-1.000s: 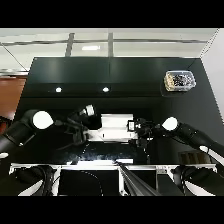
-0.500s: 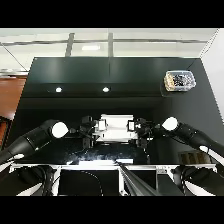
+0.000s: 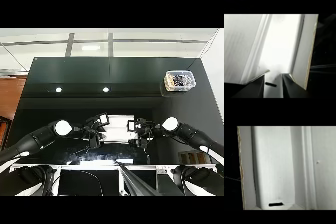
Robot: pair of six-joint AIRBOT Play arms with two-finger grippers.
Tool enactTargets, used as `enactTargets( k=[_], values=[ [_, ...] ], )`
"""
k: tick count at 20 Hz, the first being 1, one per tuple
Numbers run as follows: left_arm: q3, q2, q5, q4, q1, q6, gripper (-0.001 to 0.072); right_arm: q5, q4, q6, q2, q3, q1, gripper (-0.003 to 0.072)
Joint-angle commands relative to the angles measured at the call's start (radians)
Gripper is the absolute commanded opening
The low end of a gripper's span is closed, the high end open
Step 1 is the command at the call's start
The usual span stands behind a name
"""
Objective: Fold the box and place the chain.
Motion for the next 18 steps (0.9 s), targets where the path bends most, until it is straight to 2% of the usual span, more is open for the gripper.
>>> enactTargets(
  k=[1, 3, 6, 7, 8, 9, 10, 11, 12, 13, 14, 16, 17, 18],
  values=[
    [-0.001, -0.038, -0.001, -0.094, 0.0, 0.005, 0.0273, 0.0, 0.001, 0.001, 0.0, 0.0, 0.0, 0.0169],
    [0.0, -0.037, 0.0, -0.092, 0.0, 0.012, 0.0302, 0.0, 0.001, 0.001, 0.0, 0.0, 0.0, 0.017],
    [0.0, -0.037, 0.008, -0.077, 0.0, 0.013, 0.0309, -0.001, 0.001, 0.001, 0.0, 0.001, 0.0, 0.0169],
    [0.0, -0.037, 0.006, -0.077, 0.0, 0.013, 0.0443, -0.002, 0.001, 0.002, 0.0, 0.0, 0.0, 0.017],
    [0.0, -0.037, 0.006, -0.077, 0.0, 0.023, 0.0541, -0.004, 0.001, 0.005, 0.0, 0.0, 0.0, 0.017],
    [0.0, -0.037, 0.002, -0.077, 0.0, 0.037, 0.0532, -0.005, 0.001, 0.005, 0.0, 0.0, 0.0, 0.017],
    [0.0, -0.037, 0.002, -0.077, 0.0, 0.043, 0.0457, -0.005, 0.001, 0.005, 0.0, 0.0, 0.0, 0.017],
    [0.0, -0.037, 0.001, -0.076, 0.0, 0.042, 0.034, -0.006, 0.001, 0.005, 0.0, 0.0, 0.0, 0.017],
    [0.0, -0.037, 0.002, -0.077, 0.0, 0.042, 0.0282, -0.006, 0.001, 0.005, 0.0, 0.0, 0.0, 0.017],
    [0.0, -0.037, 0.002, -0.077, 0.0, 0.042, 0.0385, -0.006, 0.001, 0.006, 0.0, 0.001, 0.0, 0.017],
    [0.001, -0.037, 0.001, -0.067, 0.001, 0.042, 0.0393, -0.006, 0.001, 0.005, 0.0, 0.001, 0.0, 0.017],
    [0.014, -0.02, -0.029, 0.02, 0.003, 0.021, 0.0102, -0.006, 0.001, 0.005, 0.0, 0.0, 0.0, 0.017],
    [0.023, 0.001, -0.059, 0.074, 0.014, -0.015, 0.0024, -0.006, 0.001, 0.005, 0.0, 0.0, 0.0, 0.0169],
    [0.031, 0.033, -0.098, 0.13, 0.037, -0.08, 0.0024, -0.006, 0.001, 0.005, 0.0, 0.0, 0.0, 0.017]
  ],
)
